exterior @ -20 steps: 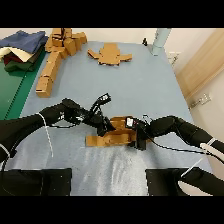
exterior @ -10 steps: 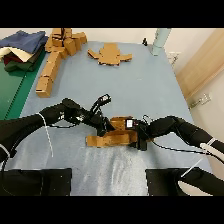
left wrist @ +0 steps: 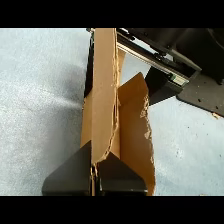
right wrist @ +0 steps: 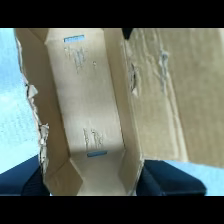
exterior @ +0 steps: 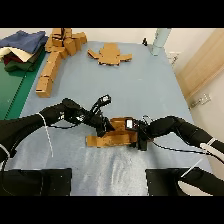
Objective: Fold the box.
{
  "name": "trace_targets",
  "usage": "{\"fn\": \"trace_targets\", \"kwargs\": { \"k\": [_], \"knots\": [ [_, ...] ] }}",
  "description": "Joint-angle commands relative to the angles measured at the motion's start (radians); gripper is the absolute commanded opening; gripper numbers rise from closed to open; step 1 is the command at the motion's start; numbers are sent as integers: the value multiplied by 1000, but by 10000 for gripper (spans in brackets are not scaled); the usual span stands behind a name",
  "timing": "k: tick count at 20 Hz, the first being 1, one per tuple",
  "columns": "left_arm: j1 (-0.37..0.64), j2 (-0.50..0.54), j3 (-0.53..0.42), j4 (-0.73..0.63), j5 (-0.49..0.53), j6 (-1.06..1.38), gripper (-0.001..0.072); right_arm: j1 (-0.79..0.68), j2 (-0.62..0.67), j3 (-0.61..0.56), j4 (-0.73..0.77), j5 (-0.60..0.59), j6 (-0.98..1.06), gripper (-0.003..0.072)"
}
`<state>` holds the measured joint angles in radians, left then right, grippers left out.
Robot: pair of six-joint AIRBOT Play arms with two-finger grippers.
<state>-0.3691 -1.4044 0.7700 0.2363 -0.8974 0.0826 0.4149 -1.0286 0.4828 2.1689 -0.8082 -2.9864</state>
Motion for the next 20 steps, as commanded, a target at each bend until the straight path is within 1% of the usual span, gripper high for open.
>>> {"fn": "trace_targets", "kwargs": {
  "k": [1, 3, 4, 5, 20],
  "knots": [
    [1, 0, 0, 3, 1, 11, 12, 12, -3, 0, 10, 11, -15, 719],
    [1, 0, 0, 3, 1, 11, 12, 16, -19, 0, 8, 14, -15, 719],
    [1, 0, 0, 3, 0, 11, 12, 16, -31, 0, 8, 14, -15, 671],
    [1, 0, 0, 3, 0, 11, 12, 16, -39, 0, 8, 14, -15, 592],
    [1, 0, 0, -5, 3, 11, 12, 16, -37, 0, 9, 13, -15, 596]
  ]
}}
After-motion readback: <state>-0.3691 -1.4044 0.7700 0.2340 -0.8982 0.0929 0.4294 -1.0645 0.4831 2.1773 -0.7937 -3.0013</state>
